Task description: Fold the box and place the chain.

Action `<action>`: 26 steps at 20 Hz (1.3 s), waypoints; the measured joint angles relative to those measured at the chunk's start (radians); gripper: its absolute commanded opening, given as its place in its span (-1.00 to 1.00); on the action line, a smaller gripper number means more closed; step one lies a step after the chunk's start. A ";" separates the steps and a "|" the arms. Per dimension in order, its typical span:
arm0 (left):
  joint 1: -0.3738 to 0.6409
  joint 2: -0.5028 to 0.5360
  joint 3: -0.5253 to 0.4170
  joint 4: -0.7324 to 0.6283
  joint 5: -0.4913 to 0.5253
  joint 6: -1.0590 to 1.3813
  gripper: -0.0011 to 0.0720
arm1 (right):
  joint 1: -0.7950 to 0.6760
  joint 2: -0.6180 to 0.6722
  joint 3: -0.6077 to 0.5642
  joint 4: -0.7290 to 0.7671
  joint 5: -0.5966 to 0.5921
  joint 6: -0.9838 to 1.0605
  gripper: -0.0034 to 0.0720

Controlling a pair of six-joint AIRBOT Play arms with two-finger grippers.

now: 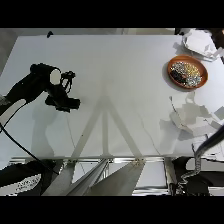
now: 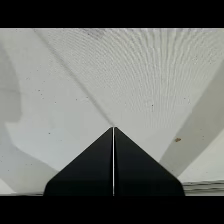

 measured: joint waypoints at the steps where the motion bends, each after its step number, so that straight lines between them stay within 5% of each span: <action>1: 0.000 0.000 0.000 0.000 0.000 0.000 -0.94 | -0.011 -0.033 0.003 -0.016 0.011 -0.011 0.86; 7: 0.000 0.000 0.000 0.000 0.000 0.000 -0.94 | -0.040 -0.177 0.008 -0.079 0.067 -0.133 0.82; 12: 0.000 0.000 0.000 0.000 0.000 0.000 -0.94 | -0.047 -0.248 0.008 -0.092 0.126 -0.174 0.46; 19: 0.000 0.000 0.000 0.000 0.000 0.000 -0.94 | -0.048 -0.270 0.009 -0.091 0.173 -0.174 -0.87; 26: 0.000 0.000 0.000 0.000 0.000 0.000 -0.94 | -0.014 -0.248 0.008 0.034 0.220 -0.195 -0.87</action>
